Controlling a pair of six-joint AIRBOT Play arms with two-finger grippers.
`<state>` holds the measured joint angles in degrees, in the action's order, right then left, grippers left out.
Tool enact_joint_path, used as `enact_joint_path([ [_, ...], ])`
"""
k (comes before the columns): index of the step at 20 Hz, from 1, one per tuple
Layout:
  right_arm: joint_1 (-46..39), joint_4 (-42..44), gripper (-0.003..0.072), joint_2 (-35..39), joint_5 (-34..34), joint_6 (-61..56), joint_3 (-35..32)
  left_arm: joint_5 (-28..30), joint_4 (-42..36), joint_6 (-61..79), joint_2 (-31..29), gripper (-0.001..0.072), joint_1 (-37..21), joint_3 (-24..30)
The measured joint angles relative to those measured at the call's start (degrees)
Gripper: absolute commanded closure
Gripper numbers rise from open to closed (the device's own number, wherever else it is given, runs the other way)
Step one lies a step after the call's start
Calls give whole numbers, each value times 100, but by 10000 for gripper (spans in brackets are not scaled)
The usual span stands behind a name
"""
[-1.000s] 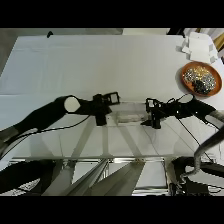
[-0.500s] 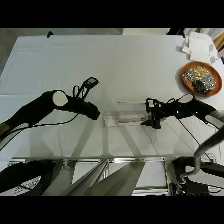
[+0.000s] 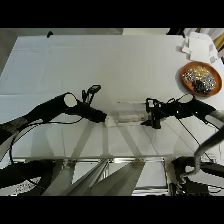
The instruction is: Fold the box and place the chain.
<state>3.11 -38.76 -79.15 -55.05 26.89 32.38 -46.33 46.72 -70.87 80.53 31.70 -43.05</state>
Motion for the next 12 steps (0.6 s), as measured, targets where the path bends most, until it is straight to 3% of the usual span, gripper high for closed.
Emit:
enact_joint_path([
  [9,0,-2,231,0,-2,0,0,-92,-505,-120,-111,706,254,-9],
  [11,0,-2,231,0,-2,0,0,-79,-647,-120,-223,691,286,-15],
  [12,0,-2,231,0,-2,0,0,-46,-734,-120,-267,631,313,-17],
])
